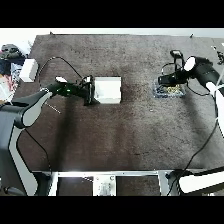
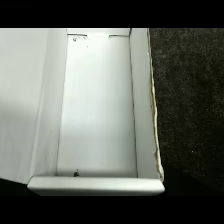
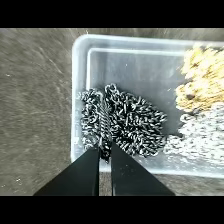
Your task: Fold the box and place the chain.
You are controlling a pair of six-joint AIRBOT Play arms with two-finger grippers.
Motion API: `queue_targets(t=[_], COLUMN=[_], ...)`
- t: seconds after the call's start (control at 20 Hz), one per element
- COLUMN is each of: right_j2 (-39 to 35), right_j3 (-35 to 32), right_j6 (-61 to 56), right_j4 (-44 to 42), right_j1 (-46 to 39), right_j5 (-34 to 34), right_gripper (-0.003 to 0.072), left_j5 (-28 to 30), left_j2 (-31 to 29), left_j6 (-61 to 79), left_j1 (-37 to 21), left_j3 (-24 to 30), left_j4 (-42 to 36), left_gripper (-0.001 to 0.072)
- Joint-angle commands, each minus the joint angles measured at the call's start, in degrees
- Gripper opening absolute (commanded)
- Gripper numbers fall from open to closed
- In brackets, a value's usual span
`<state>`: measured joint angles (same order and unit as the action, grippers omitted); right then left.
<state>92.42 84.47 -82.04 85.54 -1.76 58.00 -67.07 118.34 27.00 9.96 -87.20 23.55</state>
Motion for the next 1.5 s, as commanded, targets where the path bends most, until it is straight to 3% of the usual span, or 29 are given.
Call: queue_targets(t=[0.0, 0.2, 0.4, 0.65, 1.05, 1.25, 1.45], right_j2=[-6.9, -18.3, -25.1, -28.8, -29.0, -28.9, -28.4], right_j3=[0.2, 1.5, 5.6, 7.1, 8.1, 10.0, 10.0], right_j6=[0.0, 0.0, 0.0, 4.2, 4.5, 4.5, 4.5], right_j4=[2.3, 6.0, 9.6, 10.7, 10.5, 10.5, 9.9], right_j1=[2.0, 5.4, 9.0, 12.3, 17.6, 23.5, 28.2], right_j5=[-0.2, -5.6, -11.2, -22.1, -35.9, -36.4, -31.2], right_gripper=[0.0012, 0.0011, 0.0012, 0.0012, 0.0012, 0.0012, 0.0012], left_j5=[0.0, 0.0, 0.0, 0.0, 0.0, 0.0, 0.0], left_j2=[0.0, 0.0, 0.0, 0.0, 0.0, 0.0, 0.0], left_j6=[0.0, 0.0, 0.0, 0.0, 0.0, 0.0, 0.0], left_j1=[-0.1, -0.1, -0.1, -0.1, -0.1, -0.1, -0.1], left_j3=[0.0, 0.0, 0.0, 0.0, 0.0, 0.0, 0.0], left_j4=[0.0, 0.0, 0.0, 0.0, 0.0, 0.0, 0.0], left_gripper=[0.0402, 0.0402, 0.0402, 0.0402, 0.0402, 0.0402, 0.0402])
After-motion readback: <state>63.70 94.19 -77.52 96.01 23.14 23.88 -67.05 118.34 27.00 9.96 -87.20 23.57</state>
